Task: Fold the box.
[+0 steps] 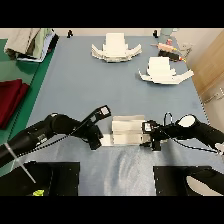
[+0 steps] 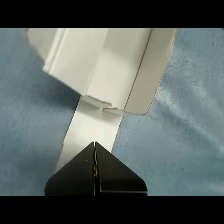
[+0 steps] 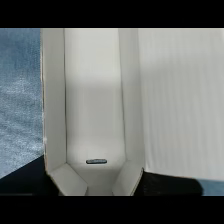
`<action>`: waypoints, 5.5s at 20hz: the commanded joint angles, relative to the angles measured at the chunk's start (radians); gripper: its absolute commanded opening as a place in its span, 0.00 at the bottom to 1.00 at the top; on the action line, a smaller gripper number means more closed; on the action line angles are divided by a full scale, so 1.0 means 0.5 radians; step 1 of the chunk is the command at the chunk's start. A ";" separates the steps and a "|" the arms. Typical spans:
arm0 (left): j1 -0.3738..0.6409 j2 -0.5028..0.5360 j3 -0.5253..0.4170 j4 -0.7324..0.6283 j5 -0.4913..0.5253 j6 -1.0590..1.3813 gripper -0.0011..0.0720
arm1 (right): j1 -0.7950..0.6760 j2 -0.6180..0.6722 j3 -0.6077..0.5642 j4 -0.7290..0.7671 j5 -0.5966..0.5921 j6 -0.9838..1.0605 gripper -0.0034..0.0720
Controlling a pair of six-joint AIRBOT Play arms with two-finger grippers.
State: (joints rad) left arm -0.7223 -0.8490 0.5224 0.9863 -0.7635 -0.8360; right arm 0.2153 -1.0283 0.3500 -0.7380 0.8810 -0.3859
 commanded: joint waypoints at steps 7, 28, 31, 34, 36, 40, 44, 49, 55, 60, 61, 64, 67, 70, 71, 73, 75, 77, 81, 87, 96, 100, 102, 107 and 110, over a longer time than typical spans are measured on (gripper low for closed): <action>0.575 0.563 -0.024 0.581 -0.597 -1.308 0.04 | 0.002 -0.002 0.000 0.001 0.001 0.002 0.76; 0.433 0.149 -0.618 -0.922 0.297 -1.023 0.03 | 0.002 -0.002 0.000 0.002 0.001 0.002 0.76; 0.226 0.055 -0.565 -0.978 0.433 -1.011 0.03 | 0.002 -0.002 0.000 0.001 0.001 0.002 0.76; 0.079 0.002 -0.468 -0.976 0.502 -1.011 0.03 | 0.002 -0.002 0.000 0.001 0.001 0.002 0.76; 0.062 0.002 -0.430 -0.970 0.517 -1.010 0.03 | 0.002 -0.002 0.000 0.001 0.000 0.002 0.76; 0.062 0.002 -0.420 -0.971 0.465 -0.977 0.04 | 0.002 -0.002 0.000 0.001 0.001 0.002 0.76; 0.062 0.005 -0.415 -0.970 0.394 -0.972 0.04 | 0.002 -0.002 0.000 0.001 0.001 0.002 0.76; 0.060 0.005 -0.330 -0.971 0.323 -0.924 0.04 | 0.002 -0.002 0.000 0.002 0.001 0.002 0.76; 0.060 0.002 -0.262 -0.972 0.286 -0.923 0.59 | 0.002 -0.002 0.000 0.001 0.001 0.002 0.76; 0.060 0.002 -0.262 -1.010 0.393 -0.932 0.59 | 0.002 -0.002 0.000 0.001 0.001 0.002 0.76; 0.060 -0.004 -0.262 -1.048 0.411 -0.929 0.59 | 0.002 -0.002 0.000 0.001 0.001 0.002 0.76; 0.060 -0.039 -0.252 -1.071 0.363 -0.930 0.59 | 0.002 -0.002 0.000 0.002 0.001 0.002 0.76; 0.018 -0.061 -0.196 -0.926 0.345 -1.066 0.59 | 0.002 -0.002 0.000 0.001 0.001 0.002 0.76; -0.121 -0.061 -0.092 -0.398 0.360 -1.584 0.59 | 0.002 -0.002 0.000 0.001 0.000 0.002 0.76; -0.174 -0.061 -0.061 -0.197 0.359 -1.803 0.59 | 0.002 -0.002 0.000 0.001 0.000 0.002 0.76; -0.269 -0.062 -0.010 0.088 0.358 -2.118 0.59 | 0.002 -0.002 0.000 0.001 0.001 0.002 0.76; -0.352 -0.109 0.058 0.223 0.342 -2.275 0.59 | 0.002 -0.002 0.000 0.002 0.001 0.002 0.76; -0.422 -0.217 0.142 0.245 0.333 -2.309 0.59 | 0.002 -0.002 0.000 0.001 0.000 0.002 0.76; -0.514 -0.482 0.335 0.320 0.253 -2.409 0.59 | 0.002 -0.002 0.000 0.001 0.000 0.002 0.76; -0.563 -0.633 0.559 0.770 -0.014 -2.817 0.51 | 0.002 -0.002 0.000 0.002 0.001 0.002 0.76; -0.712 -0.806 0.737 0.987 -0.242 -3.187 0.50 | 0.002 -0.002 0.000 0.001 0.001 0.002 0.76; -0.815 -0.941 0.919 1.194 -0.461 -3.355 0.50 | 0.002 -0.002 0.000 0.001 0.001 0.002 0.76; -0.848 -1.016 0.996 1.218 -0.518 -3.356 0.50 | 0.002 -0.002 0.000 0.002 0.000 0.002 0.76; -0.876 -1.155 1.093 1.222 -0.668 -3.367 0.49 | 0.002 -0.002 0.000 0.001 0.001 0.002 0.76; -0.875 -1.155 1.097 1.224 -0.671 -3.396 0.31 | 0.002 -0.002 0.000 0.002 0.001 0.002 0.76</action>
State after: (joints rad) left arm -1.1564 -1.4136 1.0595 1.5917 -1.0740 -2.5217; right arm 0.2153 -1.0283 0.3500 -0.7376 0.8810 -0.3851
